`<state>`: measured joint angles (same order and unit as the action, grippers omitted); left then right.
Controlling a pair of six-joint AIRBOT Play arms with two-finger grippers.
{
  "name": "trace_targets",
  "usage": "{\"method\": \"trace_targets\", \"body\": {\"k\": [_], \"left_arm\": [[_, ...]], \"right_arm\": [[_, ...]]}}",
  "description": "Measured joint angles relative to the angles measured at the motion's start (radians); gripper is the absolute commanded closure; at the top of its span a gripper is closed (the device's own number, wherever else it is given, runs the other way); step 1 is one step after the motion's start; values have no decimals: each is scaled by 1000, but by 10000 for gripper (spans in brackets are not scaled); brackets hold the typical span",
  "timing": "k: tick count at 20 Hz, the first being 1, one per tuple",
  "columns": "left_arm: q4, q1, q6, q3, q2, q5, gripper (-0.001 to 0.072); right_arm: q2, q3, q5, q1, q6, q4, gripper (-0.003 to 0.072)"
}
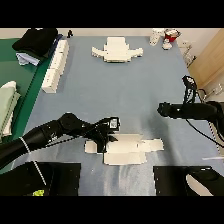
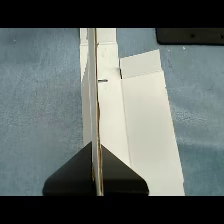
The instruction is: Fold the box.
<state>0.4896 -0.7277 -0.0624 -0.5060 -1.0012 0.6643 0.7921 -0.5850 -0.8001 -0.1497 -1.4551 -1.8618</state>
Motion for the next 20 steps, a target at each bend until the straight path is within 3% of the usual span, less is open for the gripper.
{"method": "trace_targets", "body": {"k": [4, 11, 16, 20], "left_arm": [[2, 0, 4, 0, -2, 12, 697], [3, 0, 7, 0, -2, 18, 697], [4, 0, 7, 0, -2, 19, 697], [4, 0, 7, 0, -2, 19, 697]], "right_arm": [[-1, 2, -78, 0, -4, -58, 681], [-69, 3, -354, -90, -18, -150, 682], [-221, 26, -450, -317, 156, -82, 682], [-326, 98, -447, -572, 240, -60, 681]]}}
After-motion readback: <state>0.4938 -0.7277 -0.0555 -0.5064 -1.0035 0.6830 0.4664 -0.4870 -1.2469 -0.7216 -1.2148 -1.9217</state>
